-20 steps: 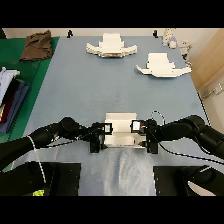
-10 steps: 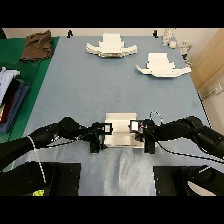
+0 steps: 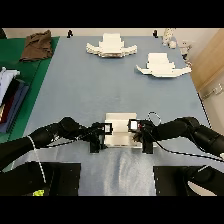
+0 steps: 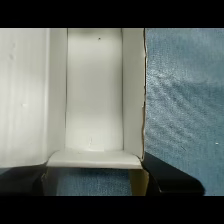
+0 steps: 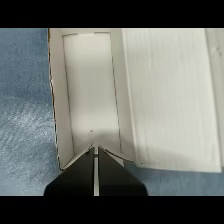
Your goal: Fold the box.
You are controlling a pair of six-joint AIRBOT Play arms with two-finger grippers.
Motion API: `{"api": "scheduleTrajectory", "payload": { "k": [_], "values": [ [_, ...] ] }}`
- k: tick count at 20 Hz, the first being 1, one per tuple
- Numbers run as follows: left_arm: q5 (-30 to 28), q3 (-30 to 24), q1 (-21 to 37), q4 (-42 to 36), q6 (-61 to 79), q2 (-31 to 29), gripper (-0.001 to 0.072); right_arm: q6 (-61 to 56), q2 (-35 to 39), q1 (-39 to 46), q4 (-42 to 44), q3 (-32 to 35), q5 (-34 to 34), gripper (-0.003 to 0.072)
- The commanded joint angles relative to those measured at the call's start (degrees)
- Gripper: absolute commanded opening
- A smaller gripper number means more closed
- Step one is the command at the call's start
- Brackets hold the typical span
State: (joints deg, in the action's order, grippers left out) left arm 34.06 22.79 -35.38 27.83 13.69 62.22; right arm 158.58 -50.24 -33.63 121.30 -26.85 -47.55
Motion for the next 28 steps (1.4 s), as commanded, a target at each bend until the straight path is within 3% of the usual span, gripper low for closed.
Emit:
{"api": "scheduleTrajectory", "payload": {
  "k": [1, 2, 3, 4, 12, 14, 16, 17, 18, 19, 22, 24, 25, 26, 28],
  "values": [
    [0.0, 0.1, 0.0, 0.0, 0.0, 0.0, 0.0378, 0.9, -0.5, -0.1, 1.2, 0.0, 0.6, 0.0032],
    [0.0, 0.1, 0.0, 0.0, 0.0, 0.0, 0.0377, 0.9, -0.5, -0.1, 1.2, 0.0, 0.9, 0.0126],
    [0.0, 0.1, 0.0, 0.0, 0.0, 0.0, 0.0377, 0.9, -0.5, -0.1, 1.6, 0.0, 1.1, 0.047],
    [0.0, 0.1, 0.0, 0.0, 0.0, 0.0, 0.0378, 0.9, -0.5, -0.1, 1.5, 0.0, 1.2, 0.0663],
    [0.0, 0.1, 0.0, 0.0, 0.0, 0.0, 0.0377, 0.9, -0.5, -0.1, 1.5, 0.0, 1.0, 0.067],
    [0.0, 0.1, 0.0, 0.0, 0.0, 0.0, 0.0378, 0.3, -0.3, 0.0, 1.2, 0.0, 0.0, 0.0645],
    [0.0, 0.1, 0.0, 0.0, 0.0, 0.0, 0.0377, -10.9, 0.5, 0.0, -2.4, -0.3, -2.1, 0.0638],
    [0.0, 0.1, 0.0, 0.0, 0.0, 0.0, 0.0377, -20.9, 1.0, 0.0, -6.8, -1.2, -4.2, 0.0431],
    [0.0, 0.1, 0.0, 0.0, 0.0, 0.0, 0.0378, -29.8, 1.5, 0.0, -12.3, -2.3, -6.6, 0.0133],
    [0.0, 0.1, 0.0, 0.0, 0.0, 0.0, 0.0377, -38.1, 2.0, 0.0, -18.0, -3.5, -9.6, 0.0032],
    [0.0, 0.1, 0.0, 0.0, 0.0, 0.0, 0.0378, -57.6, 4.5, 1.4, -33.9, -5.7, -14.9, 0.0003],
    [0.0, 0.1, 0.0, 0.0, 0.0, 0.0, 0.0378, -75.0, 5.5, 6.1, -46.8, -5.7, -17.6, 0.0002],
    [0.0, 0.1, 0.0, 0.0, 0.0, 0.0, 0.0377, -81.4, 5.4, 10.5, -49.1, -5.7, -20.1, 0.0001],
    [0.0, 0.1, 0.0, 0.0, 0.0, 0.0, 0.0378, -83.7, 5.2, 16.0, -46.2, -5.7, -21.5, 0.0001],
    [0.0, 0.1, 0.0, 0.0, 0.0, 0.0, 0.0378, -79.2, 4.4, 27.8, -32.7, -5.0, -21.4, 0.0001]
  ]
}}
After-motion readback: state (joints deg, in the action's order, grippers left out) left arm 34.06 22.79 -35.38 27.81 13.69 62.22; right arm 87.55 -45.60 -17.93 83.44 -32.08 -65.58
